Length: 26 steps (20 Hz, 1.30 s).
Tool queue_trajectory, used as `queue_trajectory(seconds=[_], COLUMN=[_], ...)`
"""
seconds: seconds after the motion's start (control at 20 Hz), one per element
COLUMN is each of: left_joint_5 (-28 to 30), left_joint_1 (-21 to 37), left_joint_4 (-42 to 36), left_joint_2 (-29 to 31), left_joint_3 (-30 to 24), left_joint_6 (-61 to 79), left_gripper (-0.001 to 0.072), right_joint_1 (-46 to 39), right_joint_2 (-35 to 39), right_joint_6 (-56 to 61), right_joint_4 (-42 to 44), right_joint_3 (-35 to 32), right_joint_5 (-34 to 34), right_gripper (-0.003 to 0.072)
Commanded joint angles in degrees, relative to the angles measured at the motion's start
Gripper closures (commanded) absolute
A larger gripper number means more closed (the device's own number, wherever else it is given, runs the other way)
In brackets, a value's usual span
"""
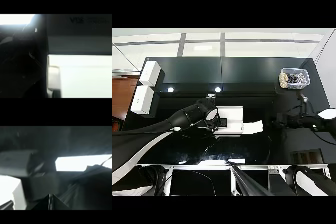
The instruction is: Fold the box and place the chain.
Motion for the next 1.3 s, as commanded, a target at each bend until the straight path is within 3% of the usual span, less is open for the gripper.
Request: queue_trajectory(seconds=[0.0,0.2,0.4,0.5,0.55,0.85,1.25], left_joint_5=[-0.09,-0.24,-0.39,-0.48,-0.48,-0.50,-0.50], left_joint_1=[0.04,0.04,0.04,0.04,0.04,0.04,0.04], left_joint_4=[-0.09,-0.11,-0.11,-0.11,-0.11,-0.13,-0.13], left_joint_2=[0.00,0.02,0.02,0.02,0.02,0.02,0.02], left_joint_3=[0.02,0.02,0.02,0.02,0.02,0.02,0.02], left_joint_6=[0.09,0.11,0.11,0.11,0.11,0.11,0.11], left_gripper=[0.0682,0.0682,0.0682,0.0682,0.0682,0.0682,0.0682], right_joint_1=[5.44,12.83,14.36,14.36,14.38,17.97,28.35], right_joint_2=[-8.79,-12.37,-12.37,-12.37,-12.37,-12.37,-12.37], right_joint_6=[1.97,-1.73,-4.50,-6.71,-6.80,-7.50,-1.01], right_joint_4=[5.05,12.50,15.19,17.79,17.88,17.64,12.57], right_joint_3=[0.00,0.02,1.14,1.92,2.69,7.58,8.85], right_joint_5=[3.10,2.38,3.19,5.38,5.86,8.39,-2.51], right_gripper=[0.0643,0.0643,0.0641,0.0211,0.0114,0.0116,0.0134])
